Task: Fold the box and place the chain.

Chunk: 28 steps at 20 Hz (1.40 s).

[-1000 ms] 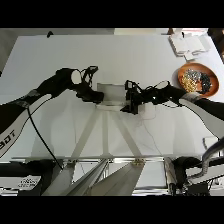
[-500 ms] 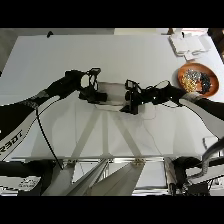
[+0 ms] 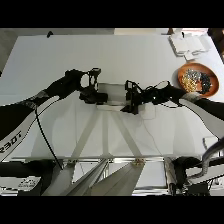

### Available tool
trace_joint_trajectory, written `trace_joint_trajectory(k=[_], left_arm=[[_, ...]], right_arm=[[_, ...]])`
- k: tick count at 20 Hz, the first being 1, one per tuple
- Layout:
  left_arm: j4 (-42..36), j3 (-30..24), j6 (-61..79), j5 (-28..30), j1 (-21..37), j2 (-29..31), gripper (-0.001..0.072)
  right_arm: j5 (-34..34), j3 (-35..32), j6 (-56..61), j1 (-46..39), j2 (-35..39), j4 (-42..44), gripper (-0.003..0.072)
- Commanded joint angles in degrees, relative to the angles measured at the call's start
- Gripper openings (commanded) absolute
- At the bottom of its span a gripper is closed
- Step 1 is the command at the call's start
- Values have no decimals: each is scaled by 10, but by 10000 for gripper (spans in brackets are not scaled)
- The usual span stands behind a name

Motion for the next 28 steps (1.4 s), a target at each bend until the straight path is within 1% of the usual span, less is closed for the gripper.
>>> trace_joint_trajectory(k=[1,4,7,9,11,13,15,17,18,19,20,21,22,24,27,28], left_arm=[[-30,0,10,-29,14,15,418],[-106,0,77,-69,50,39,419],[-188,0,156,-98,99,69,419],[-202,0,231,-127,130,84,418],[-203,0,351,-135,164,87,418],[-238,-13,478,-127,208,87,417],[-296,-45,666,-124,252,87,418],[-328,-78,898,-125,284,87,421],[-341,-91,1006,-123,293,85,476],[-347,-100,1080,-121,295,80,552],[-351,-103,1144,-120,293,71,592],[-359,-103,1192,-119,291,59,653],[-384,-103,1237,-120,291,43,693],[-423,-103,1301,-120,290,10,695],[-433,-103,1378,-122,284,-23,695],[-448,-103,1406,-124,282,-32,696]], right_arm=[[2,0,1,0,0,1,537],[2,0,1,0,0,1,537],[2,0,1,0,0,1,537],[2,0,1,0,0,1,537],[2,0,1,0,0,1,537],[2,0,1,0,0,1,537],[2,0,1,0,0,1,537],[2,0,1,0,0,1,537],[2,0,1,0,0,1,537],[2,0,1,0,0,1,537],[2,0,1,0,0,1,537],[2,0,1,0,0,1,537],[2,0,1,0,0,1,537],[2,0,1,0,0,1,537],[2,0,1,0,0,1,537],[2,0,1,0,0,1,537]])
